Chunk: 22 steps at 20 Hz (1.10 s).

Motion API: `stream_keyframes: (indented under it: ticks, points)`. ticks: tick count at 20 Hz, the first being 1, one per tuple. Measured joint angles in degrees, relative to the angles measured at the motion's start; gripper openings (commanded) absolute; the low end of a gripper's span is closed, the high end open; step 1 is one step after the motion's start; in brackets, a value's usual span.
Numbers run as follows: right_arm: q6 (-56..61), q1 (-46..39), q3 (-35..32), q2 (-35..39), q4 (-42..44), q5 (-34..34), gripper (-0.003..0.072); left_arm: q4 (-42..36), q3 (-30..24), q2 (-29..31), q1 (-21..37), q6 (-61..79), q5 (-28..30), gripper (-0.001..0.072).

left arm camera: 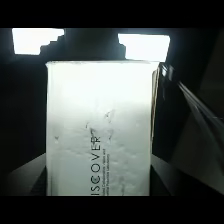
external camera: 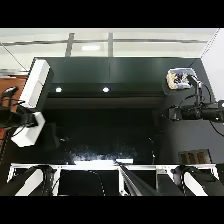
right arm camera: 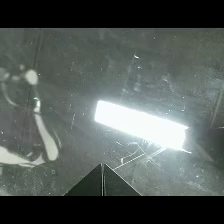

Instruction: Fold the box and place the chain.

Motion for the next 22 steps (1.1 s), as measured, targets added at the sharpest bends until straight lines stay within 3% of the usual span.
stream_keyframes:
  ticks: [3,6,11,16,22]
  points:
    - [0.0,0.0,0.0,0.0,0.76,-0.15,0.0017,-0.15,-0.46,0.39,7.65,4.59,2.67,0.0266]
    - [0.09,0.0,0.0,0.0,1.86,-0.57,0.0016,-1.55,-0.66,-0.15,11.39,13.27,7.65,0.0265]
    - [4.37,0.0,0.0,0.0,3.1,0.76,0.0017,-2.43,-0.7,-3.72,13.18,22.38,17.46,0.0265]
    - [7.48,0.0,0.0,0.02,3.54,2.29,0.0016,-5.46,-0.7,-9.35,13.55,28.89,21.09,0.0266]
    - [9.57,0.0,0.0,0.02,3.5,2.25,0.0016,-9.16,-0.66,-11.43,13.62,32.83,27.74,0.0266]
